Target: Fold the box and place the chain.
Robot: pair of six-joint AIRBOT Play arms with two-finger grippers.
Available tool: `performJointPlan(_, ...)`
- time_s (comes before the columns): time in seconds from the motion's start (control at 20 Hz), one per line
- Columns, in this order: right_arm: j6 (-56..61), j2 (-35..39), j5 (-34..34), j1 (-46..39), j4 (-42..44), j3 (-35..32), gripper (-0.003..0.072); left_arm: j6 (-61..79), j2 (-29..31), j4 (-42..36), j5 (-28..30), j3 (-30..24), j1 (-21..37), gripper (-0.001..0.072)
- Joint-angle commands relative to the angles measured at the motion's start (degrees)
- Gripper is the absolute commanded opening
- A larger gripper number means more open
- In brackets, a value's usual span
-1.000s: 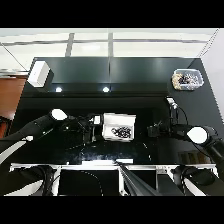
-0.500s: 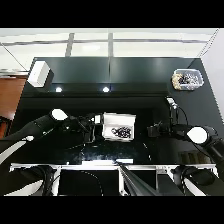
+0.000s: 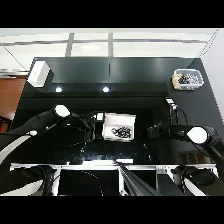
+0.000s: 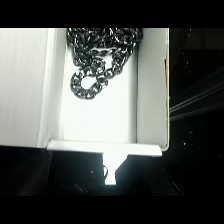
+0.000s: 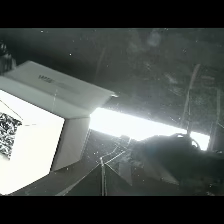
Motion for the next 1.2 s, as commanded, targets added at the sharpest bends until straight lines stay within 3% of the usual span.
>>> performJointPlan(0.0,0.0,0.0,0.1,0.0,0.0,0.0,0.0016,1.4,-0.8,-1.2,-1.2,0.4,-0.2,0.0707)
performJointPlan(0.45,0.0,0.0,0.1,0.0,-0.2,0.0,0.0016,2.5,-1.3,-2.8,-1.1,0.6,-0.2,0.0684)
performJointPlan(0.5,0.0,0.0,0.1,0.0,-0.5,0.0,0.0016,2.5,-1.3,-2.8,-1.1,0.6,-0.2,0.0618)
performJointPlan(0.55,0.0,0.0,0.1,0.0,-1.0,0.0,0.0016,2.5,-1.3,-2.8,-1.2,0.6,-0.2,0.0477)
performJointPlan(0.6,0.0,0.0,0.1,0.0,-1.4,0.0,0.0017,2.5,-1.3,-2.7,-1.4,0.5,-0.2,0.0386)
performJointPlan(0.7,0.7,0.0,-0.4,0.0,0.2,0.3,0.0019,2.5,-1.3,-2.6,-1.5,0.5,-0.2,0.0355)
performJointPlan(0.75,1.3,0.0,-1.1,0.0,1.8,1.0,0.0052,2.5,-1.3,-2.6,-1.5,0.5,-0.2,0.0354)
performJointPlan(0.85,1.5,0.0,-2.6,0.0,3.7,4.0,0.0484,2.5,-1.3,-2.6,-1.5,0.5,-0.2,0.0354)
performJointPlan(0.9,1.6,-0.4,-3.9,0.0,3.8,6.2,0.0579,2.5,-1.3,-2.6,-1.5,0.5,-0.2,0.0353)
performJointPlan(1.15,1.5,-11.7,-3.3,0.0,5.4,20.6,0.0560,2.5,-1.3,-2.6,-1.5,0.5,-0.2,0.0354)
